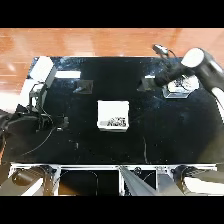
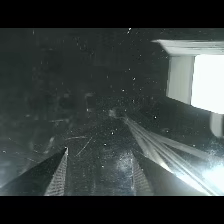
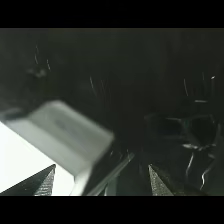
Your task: Fold the box and place the chain.
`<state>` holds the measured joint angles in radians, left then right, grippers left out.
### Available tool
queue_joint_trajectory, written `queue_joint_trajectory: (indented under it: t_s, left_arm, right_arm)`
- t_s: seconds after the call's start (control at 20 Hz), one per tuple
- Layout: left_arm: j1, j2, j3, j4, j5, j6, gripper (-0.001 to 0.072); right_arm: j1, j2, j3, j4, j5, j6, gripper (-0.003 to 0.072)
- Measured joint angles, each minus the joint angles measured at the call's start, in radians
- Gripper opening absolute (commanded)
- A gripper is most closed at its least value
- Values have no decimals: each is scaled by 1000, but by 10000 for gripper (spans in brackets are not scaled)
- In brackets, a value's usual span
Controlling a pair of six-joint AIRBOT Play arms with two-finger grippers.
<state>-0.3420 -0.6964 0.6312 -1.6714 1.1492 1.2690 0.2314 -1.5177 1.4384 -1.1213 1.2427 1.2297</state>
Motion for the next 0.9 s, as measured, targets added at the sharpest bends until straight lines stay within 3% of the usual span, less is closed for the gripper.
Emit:
queue_joint_trajectory:
  t_s: [0.15, 0.35, 0.6, 0.9]
  left_arm:
    - [15, -34, -37, -23, -36, 19, 505]
    - [22, -134, -49, -36, -61, 54, 505]
    - [23, -214, -52, -43, -114, 69, 505]
    - [23, -233, -52, -43, -130, 75, 504]
  right_arm:
    - [84, -133, 139, 5, 77, -68, 694]
    - [178, -191, 202, 23, 156, -164, 693]
    - [232, -204, 220, 27, 259, -201, 693]
    - [244, -146, 220, 38, 306, -205, 693]
